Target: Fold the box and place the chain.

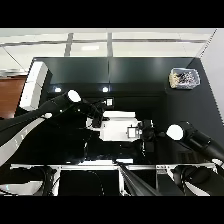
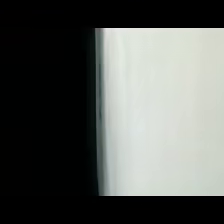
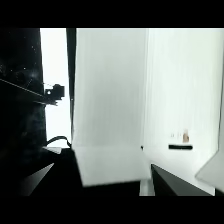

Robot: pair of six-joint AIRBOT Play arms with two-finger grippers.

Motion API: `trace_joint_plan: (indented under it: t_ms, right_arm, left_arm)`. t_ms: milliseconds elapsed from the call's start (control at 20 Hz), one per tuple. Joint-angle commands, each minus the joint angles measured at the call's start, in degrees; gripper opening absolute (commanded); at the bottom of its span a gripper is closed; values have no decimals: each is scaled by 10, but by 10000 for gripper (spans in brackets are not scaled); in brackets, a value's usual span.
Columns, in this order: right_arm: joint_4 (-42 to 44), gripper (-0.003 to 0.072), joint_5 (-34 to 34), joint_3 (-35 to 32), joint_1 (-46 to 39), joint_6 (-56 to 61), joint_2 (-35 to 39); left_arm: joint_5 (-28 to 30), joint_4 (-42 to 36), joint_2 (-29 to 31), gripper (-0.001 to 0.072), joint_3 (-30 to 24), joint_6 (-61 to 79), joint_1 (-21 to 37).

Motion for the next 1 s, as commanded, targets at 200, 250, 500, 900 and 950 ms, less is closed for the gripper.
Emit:
trace_joint_plan:
  t_ms: [200, 250, 500, 900, 950]
  right_arm:
    - [42, 706, -102, 8, 26, 2, -24]
    - [30, 706, -104, 21, 22, 10, -14]
    - [30, 706, -84, 50, -56, 33, -6]
    - [131, 707, -63, 50, -83, -55, -16]
    - [158, 706, -51, 50, -84, -87, -23]
  left_arm:
    - [-12, -3, -3, 25, 0, -5, 0]
    - [-16, -3, -3, 25, 0, -5, 0]
    - [-21, -3, -3, 25, 0, -6, 0]
    - [-30, -3, -3, 25, 0, -6, 0]
    - [-30, -3, -3, 25, 0, -6, 0]
